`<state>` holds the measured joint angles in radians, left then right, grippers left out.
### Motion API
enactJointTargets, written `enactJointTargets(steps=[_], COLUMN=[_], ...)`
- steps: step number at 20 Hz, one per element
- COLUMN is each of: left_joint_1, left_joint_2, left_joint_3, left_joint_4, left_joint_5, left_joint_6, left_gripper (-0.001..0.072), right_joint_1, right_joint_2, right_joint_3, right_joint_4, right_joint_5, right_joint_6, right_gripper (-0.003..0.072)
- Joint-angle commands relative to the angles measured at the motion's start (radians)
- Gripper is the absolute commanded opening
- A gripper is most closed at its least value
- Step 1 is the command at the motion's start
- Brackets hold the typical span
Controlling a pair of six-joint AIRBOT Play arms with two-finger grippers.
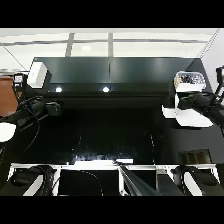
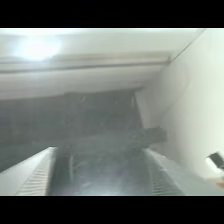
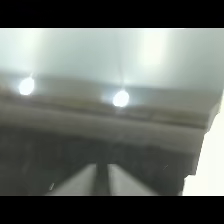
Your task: Fold the box and place the chain.
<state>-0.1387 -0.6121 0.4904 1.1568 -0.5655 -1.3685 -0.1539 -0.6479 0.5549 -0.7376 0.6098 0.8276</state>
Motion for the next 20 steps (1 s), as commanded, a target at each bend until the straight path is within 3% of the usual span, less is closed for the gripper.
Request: enactJointTargets(steps=[1, 3, 6, 9, 15, 17, 20], left_joint_1=[-0.017, -0.051, -0.110, -0.135, -0.134, -0.134, -0.134], left_joint_2=[-0.015, -0.015, -0.015, -0.015, -0.015, -0.016, -0.019], left_joint_3=[0.000, 0.000, 0.000, 0.000, 0.000, 0.000, 0.000], left_joint_4=[-0.071, -0.070, -0.070, -0.070, -0.069, -0.069, -0.069], left_joint_5=[0.033, -0.013, -0.051, -0.050, -0.048, -0.048, -0.045], left_joint_6=[0.000, 0.000, 0.000, 0.000, 0.000, 0.000, 0.000], left_gripper=[0.0711, 0.0712, 0.0712, 0.0711, 0.0711, 0.0711, 0.0711], right_joint_1=[0.000, 0.000, -0.041, -0.130, -0.494, -0.614, -0.724], right_joint_2=[0.000, -0.005, -0.043, -0.098, -0.307, -0.426, -0.651], right_joint_3=[0.000, 0.000, 0.032, 0.110, 0.307, 0.383, 0.536], right_joint_4=[-0.008, -0.077, -0.275, -0.388, -0.549, -0.549, -0.555], right_joint_5=[-0.116, -0.090, -0.082, -0.032, 0.003, 0.106, 0.372], right_joint_6=[0.068, 0.114, 0.382, 0.427, 0.596, 0.619, 0.575], right_gripper=[0.0720, 0.0720, 0.0720, 0.0720, 0.0720, 0.0720, 0.0720])
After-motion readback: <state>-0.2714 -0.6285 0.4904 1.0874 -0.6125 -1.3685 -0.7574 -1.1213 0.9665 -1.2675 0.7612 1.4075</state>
